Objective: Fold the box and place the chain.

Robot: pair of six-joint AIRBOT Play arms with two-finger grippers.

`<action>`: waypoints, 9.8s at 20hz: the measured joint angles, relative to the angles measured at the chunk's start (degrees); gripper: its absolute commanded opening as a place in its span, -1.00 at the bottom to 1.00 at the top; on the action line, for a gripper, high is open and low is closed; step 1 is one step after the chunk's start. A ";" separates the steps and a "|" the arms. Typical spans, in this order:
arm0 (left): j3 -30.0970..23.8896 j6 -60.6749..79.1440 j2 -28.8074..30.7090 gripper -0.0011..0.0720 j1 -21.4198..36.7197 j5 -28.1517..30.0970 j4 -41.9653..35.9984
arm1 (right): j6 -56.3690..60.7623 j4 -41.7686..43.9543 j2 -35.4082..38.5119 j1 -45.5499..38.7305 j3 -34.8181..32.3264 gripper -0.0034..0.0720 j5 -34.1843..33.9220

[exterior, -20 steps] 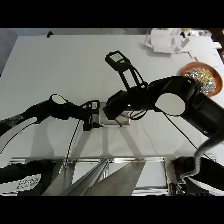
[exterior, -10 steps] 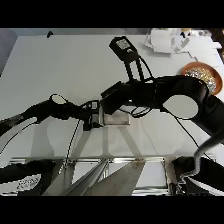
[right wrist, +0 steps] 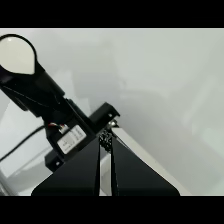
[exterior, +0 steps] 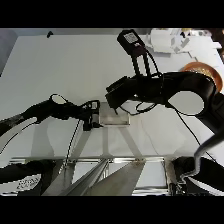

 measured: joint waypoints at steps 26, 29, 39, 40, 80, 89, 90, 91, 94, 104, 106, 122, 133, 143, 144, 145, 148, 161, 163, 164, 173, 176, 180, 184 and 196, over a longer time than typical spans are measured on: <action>0.00 -0.02 0.00 -0.40 0.00 0.02 0.02 | -6.51 4.76 -10.01 -5.86 -6.14 -0.19 12.81; 0.00 -0.02 0.00 -0.40 0.00 0.02 0.02 | -7.50 3.65 -7.34 -14.40 -4.44 -0.27 16.57; 0.00 -0.02 0.00 -0.40 0.00 0.02 0.02 | -3.17 -8.72 -18.80 -38.88 -3.43 0.22 19.82; 0.00 -0.02 0.00 -0.40 0.02 0.02 0.02 | -2.89 -8.94 -20.44 -39.54 -3.41 0.22 19.37; 0.00 0.00 0.00 -0.40 0.02 0.02 0.02 | -7.23 7.26 2.60 -17.44 -3.43 -0.86 29.49; 0.00 0.00 0.00 -0.40 0.02 0.02 0.02 | -4.44 10.58 3.15 -1.90 -3.43 -0.86 12.09; 0.00 0.00 0.00 -0.40 0.02 0.02 0.00 | -4.20 10.73 2.73 -0.85 -3.43 -0.86 10.14; 0.00 -0.02 0.00 -0.40 0.02 0.02 0.02 | -3.89 10.82 2.19 -0.02 -3.43 -0.86 8.39; 0.00 0.00 0.00 -0.40 0.02 0.02 0.02 | -3.56 11.80 -0.07 1.60 -3.43 -0.86 4.87; -0.02 0.04 0.00 -0.40 0.02 -0.02 0.04 | -2.25 13.11 -7.82 2.54 -3.43 -0.86 1.90; 0.00 0.00 0.00 -0.40 0.02 0.00 0.02 | -1.92 12.96 -9.57 2.60 -3.45 -0.86 2.54; -0.02 -0.02 0.00 -0.40 0.02 0.00 0.02 | 4.96 1.16 -9.29 -1.05 -3.45 -0.28 10.71; -0.02 -0.02 0.00 -0.40 0.02 0.00 0.00 | 3.50 -11.54 -11.26 -29.57 -3.45 0.32 19.67; 0.00 0.00 0.00 -0.40 0.02 0.02 0.00 | 3.41 -13.57 -26.25 -37.05 -3.45 0.15 16.74; -0.02 0.00 0.00 -0.40 0.02 0.02 0.00 | 3.41 -13.57 -27.28 -37.16 -3.45 0.15 16.39; 0.00 -0.02 0.00 -0.40 0.02 0.02 0.00 | 3.43 -13.60 -28.11 -37.20 -3.45 0.15 16.24; 0.00 -0.02 0.00 -0.40 0.02 0.02 0.02 | 3.28 -13.31 -29.66 -37.31 -3.41 -0.17 15.50; 0.00 -0.02 0.00 -0.40 0.02 0.02 0.02 | 1.33 -13.46 -30.77 -37.35 -3.45 -0.86 13.79; 0.00 0.00 0.00 -0.40 0.02 0.02 0.02 | 0.57 -13.46 -30.67 -37.35 -3.48 -0.86 13.79; -0.02 -0.02 0.00 -0.40 0.00 0.02 0.02 | -0.17 -13.46 -30.38 -37.35 -3.54 -0.86 13.70; 0.00 -0.02 0.00 -0.40 0.00 0.02 0.02 | -5.60 -8.92 -14.51 -37.33 -3.56 -0.86 24.04; 0.00 0.00 0.00 -0.40 0.00 0.02 0.02 | -7.91 -4.33 -6.51 -36.28 -3.56 -0.86 29.46; 0.00 0.00 -0.02 -0.40 0.02 0.02 0.02 | -9.07 0.20 3.65 -30.80 -3.56 -0.86 33.46; 0.00 -0.02 0.00 -0.40 0.02 0.02 0.02 | -9.29 4.28 9.70 -22.40 -3.56 -0.86 33.62; 0.00 0.00 0.00 -0.40 0.00 0.02 0.02 | -8.02 7.87 5.05 -0.90 -3.56 -0.86 11.67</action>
